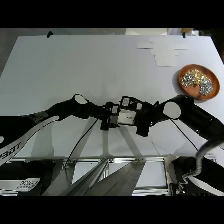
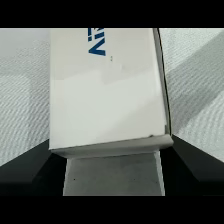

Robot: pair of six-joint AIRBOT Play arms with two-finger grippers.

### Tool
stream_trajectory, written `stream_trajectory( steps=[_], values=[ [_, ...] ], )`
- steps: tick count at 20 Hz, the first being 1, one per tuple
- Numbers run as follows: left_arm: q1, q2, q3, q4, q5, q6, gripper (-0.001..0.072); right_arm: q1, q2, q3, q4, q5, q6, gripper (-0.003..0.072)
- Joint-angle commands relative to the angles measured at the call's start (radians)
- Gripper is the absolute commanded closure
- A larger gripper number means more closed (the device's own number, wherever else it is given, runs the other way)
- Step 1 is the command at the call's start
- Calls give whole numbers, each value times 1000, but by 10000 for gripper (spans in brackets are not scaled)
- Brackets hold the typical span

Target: Fold the box and place the chain.

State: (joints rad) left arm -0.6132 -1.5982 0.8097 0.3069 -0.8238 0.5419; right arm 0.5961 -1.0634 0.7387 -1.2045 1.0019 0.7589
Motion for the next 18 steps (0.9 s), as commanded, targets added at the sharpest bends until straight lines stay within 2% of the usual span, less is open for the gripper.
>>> stream_trajectory(
  steps=[1,5,7,9,18],
  values=[
    [0,0,0,1,0,-1,621,0,25,0,32,-6,-9,474],
    [0,0,0,0,0,-1,621,0,70,0,32,-48,-3,494],
    [1,0,0,0,0,-1,621,0,64,0,32,-58,1,633],
    [0,0,0,1,0,-1,621,0,49,0,31,-56,2,668],
    [0,0,0,0,0,-1,621,0,-22,-1,30,-21,4,667]
  ],
)
